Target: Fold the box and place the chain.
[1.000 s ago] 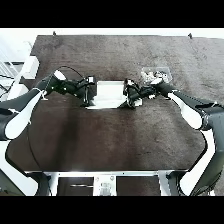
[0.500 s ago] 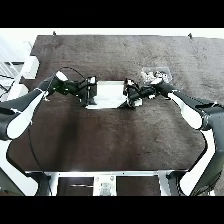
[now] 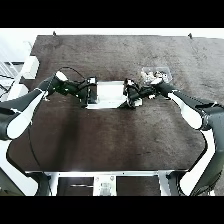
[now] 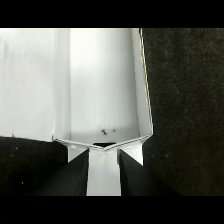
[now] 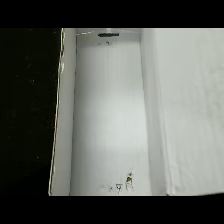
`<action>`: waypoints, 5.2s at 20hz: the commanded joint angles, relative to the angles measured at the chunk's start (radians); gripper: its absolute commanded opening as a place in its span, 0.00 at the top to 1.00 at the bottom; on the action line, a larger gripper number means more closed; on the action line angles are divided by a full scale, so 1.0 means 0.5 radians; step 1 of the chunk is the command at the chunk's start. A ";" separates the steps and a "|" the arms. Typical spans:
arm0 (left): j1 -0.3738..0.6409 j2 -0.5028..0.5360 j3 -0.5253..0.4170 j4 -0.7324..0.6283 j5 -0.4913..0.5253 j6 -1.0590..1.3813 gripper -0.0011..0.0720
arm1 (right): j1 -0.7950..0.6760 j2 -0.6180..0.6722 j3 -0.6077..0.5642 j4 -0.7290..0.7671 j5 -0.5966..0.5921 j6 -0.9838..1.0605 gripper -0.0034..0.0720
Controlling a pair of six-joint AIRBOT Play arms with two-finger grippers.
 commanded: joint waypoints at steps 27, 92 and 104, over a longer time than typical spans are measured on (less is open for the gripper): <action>-0.073 -0.084 0.002 -0.274 0.133 0.117 0.31 | 0.002 -0.001 -0.001 0.000 0.001 0.000 0.24; 0.262 0.254 -0.482 -0.639 -0.033 -2.095 0.55 | 0.002 -0.001 -0.001 0.000 0.001 0.000 0.24; 0.148 0.254 -0.482 -0.668 0.094 -2.239 0.44 | 0.002 -0.001 -0.001 0.000 0.001 0.000 0.24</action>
